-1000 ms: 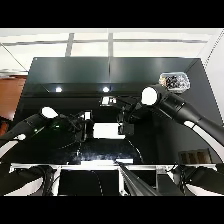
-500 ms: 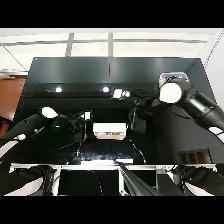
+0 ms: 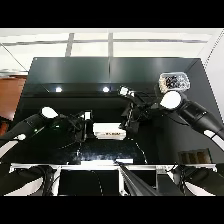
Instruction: Fold the box and place the chain.
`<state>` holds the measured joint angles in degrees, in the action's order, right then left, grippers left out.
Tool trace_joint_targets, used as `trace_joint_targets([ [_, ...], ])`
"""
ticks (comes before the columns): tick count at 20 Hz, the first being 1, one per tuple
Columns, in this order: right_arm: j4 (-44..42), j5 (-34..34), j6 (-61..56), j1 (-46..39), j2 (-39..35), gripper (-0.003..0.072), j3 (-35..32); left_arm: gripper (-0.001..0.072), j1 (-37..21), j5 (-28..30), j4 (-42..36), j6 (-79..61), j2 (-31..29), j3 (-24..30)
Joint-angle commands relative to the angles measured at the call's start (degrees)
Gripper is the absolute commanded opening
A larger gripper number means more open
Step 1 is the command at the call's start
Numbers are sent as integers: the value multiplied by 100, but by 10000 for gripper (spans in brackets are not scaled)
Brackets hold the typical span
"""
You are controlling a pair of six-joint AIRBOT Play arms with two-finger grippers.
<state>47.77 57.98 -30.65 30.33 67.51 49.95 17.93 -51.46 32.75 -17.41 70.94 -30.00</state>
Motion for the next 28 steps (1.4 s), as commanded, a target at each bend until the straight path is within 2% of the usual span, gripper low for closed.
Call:
trace_joint_targets([
  [1,79,-4,442,201,85,720,-170,377,2,2,0,0,2,-4],
  [3,306,-22,595,313,90,720,-245,377,2,2,0,0,2,-4],
  [13,330,-232,614,343,96,707,-260,377,2,2,0,0,2,-4],
  [14,330,-232,612,343,96,577,-260,377,2,2,0,0,2,-4],
  [15,328,-236,612,343,96,505,-260,377,2,2,0,0,2,-4],
  [16,330,-260,612,343,96,478,-260,377,2,2,0,0,2,-4],
  [18,328,-323,605,343,96,476,-260,377,2,2,0,0,2,-4],
  [20,328,-337,599,343,96,306,-260,377,2,2,0,0,2,-4],
  [28,337,-343,507,516,96,304,-260,377,2,2,0,0,2,-4],
])
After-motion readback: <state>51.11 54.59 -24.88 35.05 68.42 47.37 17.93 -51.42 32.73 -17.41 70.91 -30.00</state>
